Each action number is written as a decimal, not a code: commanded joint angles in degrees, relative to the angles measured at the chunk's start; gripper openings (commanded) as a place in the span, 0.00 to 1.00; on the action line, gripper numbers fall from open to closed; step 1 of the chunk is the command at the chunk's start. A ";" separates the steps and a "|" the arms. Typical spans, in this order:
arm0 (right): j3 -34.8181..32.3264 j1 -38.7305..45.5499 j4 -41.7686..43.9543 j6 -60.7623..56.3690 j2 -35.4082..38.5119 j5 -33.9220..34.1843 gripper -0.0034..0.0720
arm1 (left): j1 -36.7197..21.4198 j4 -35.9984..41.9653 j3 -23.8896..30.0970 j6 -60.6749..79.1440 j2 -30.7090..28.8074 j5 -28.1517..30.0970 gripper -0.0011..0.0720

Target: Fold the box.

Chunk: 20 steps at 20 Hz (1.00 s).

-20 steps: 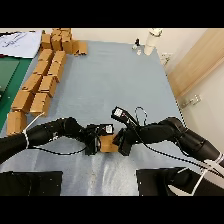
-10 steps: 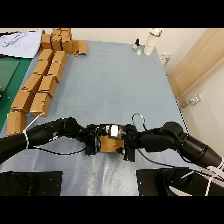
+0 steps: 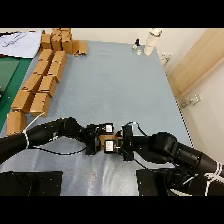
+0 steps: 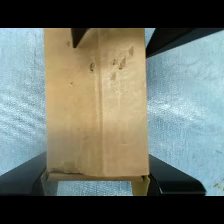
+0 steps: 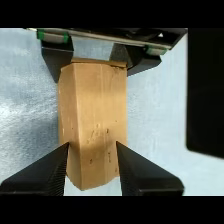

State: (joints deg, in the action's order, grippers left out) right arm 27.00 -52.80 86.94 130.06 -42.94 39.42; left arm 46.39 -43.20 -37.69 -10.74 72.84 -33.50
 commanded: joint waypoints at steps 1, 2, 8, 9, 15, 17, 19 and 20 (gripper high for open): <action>-0.17 -2.27 -4.50 -2.62 1.16 -1.53 0.62 | 0.04 -0.09 0.02 0.26 0.02 0.02 0.71; -0.17 -2.78 -4.70 -2.60 1.86 -1.49 0.62 | 0.04 -0.09 0.02 0.26 0.02 0.02 0.71; -0.17 -3.02 -4.68 -2.60 3.72 -1.49 0.51 | 0.04 -0.09 0.02 0.26 0.02 0.02 0.71; -0.17 -3.02 -4.68 -2.60 3.72 -1.51 0.46 | 0.04 -0.09 0.02 0.26 0.02 0.02 0.71; -0.17 -3.02 -4.66 -2.60 3.65 -1.46 0.41 | 0.04 -0.09 0.02 0.26 0.02 0.02 0.71; -0.17 -3.02 -3.91 -2.58 3.28 -1.44 0.41 | 0.04 -0.09 0.02 0.26 0.02 0.02 0.71; -0.20 -3.04 -2.36 -2.58 2.10 -1.20 0.41 | 0.04 -0.09 0.02 0.26 0.02 0.02 0.71; -0.20 -3.04 -2.14 -2.58 1.29 -1.20 0.41 | 0.04 -0.09 0.02 0.26 0.02 0.02 0.71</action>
